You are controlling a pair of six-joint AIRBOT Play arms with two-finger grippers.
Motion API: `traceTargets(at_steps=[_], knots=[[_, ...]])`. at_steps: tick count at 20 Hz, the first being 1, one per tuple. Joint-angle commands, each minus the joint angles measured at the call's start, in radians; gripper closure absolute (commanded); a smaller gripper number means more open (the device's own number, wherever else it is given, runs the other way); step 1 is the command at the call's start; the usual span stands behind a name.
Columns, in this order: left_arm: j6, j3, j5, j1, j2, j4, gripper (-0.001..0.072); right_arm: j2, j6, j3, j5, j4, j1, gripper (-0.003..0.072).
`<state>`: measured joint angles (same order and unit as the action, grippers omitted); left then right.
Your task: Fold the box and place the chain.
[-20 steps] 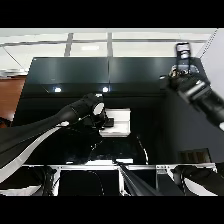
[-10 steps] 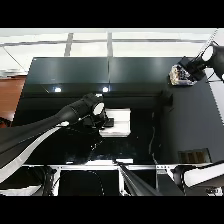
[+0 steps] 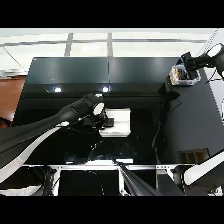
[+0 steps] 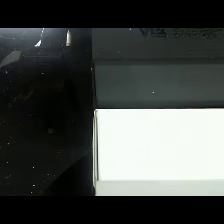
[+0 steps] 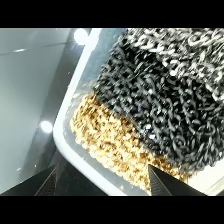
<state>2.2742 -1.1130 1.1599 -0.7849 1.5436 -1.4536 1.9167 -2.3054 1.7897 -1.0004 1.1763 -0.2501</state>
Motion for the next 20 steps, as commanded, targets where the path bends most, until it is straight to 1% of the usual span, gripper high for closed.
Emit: traceTargets(at_steps=[1,5,6,9,10,11,12,14,16,20], knots=[[0.0,-0.001,0.001,0.001,0.0,0.0,0.068,0.033,-0.01,0.006,0.006,-0.021,-0.002,0.0089],[0.0,-0.001,0.0,0.001,0.0,0.0,0.0681,0.063,-0.002,0.006,0.022,-0.02,-0.003,0.009],[0.0,-0.001,0.0,0.001,0.0,0.0,0.0681,0.069,0.014,0.006,0.021,-0.02,-0.003,0.0103],[0.0,-0.001,0.001,0.001,0.0,0.0,0.068,0.071,0.099,0.007,0.019,-0.03,-0.003,0.0501],[0.0,-0.001,0.001,0.001,0.0,0.0,0.0681,0.068,0.16,0.007,0.014,-0.048,-0.005,0.0568],[0.0,-0.001,0.0,0.001,0.0,0.0,0.0681,0.065,0.199,0.007,0.003,-0.061,-0.008,0.0578],[0.0,-0.001,0.0,0.001,0.0,0.0,0.0681,0.055,0.251,0.007,-0.012,-0.065,-0.008,0.0672],[0.0,-0.001,0.0,0.001,0.0,0.0,0.068,0.017,0.36,0.007,-0.02,-0.063,-0.008,0.0673],[0.0,-0.001,0.001,0.001,0.0,0.0,0.068,-0.055,0.489,0.007,-0.026,-0.061,-0.007,0.0673],[0.0,-0.001,0.0,0.001,0.0,0.0,0.068,-0.279,0.694,0.007,-0.065,-0.061,-0.007,0.0674]])
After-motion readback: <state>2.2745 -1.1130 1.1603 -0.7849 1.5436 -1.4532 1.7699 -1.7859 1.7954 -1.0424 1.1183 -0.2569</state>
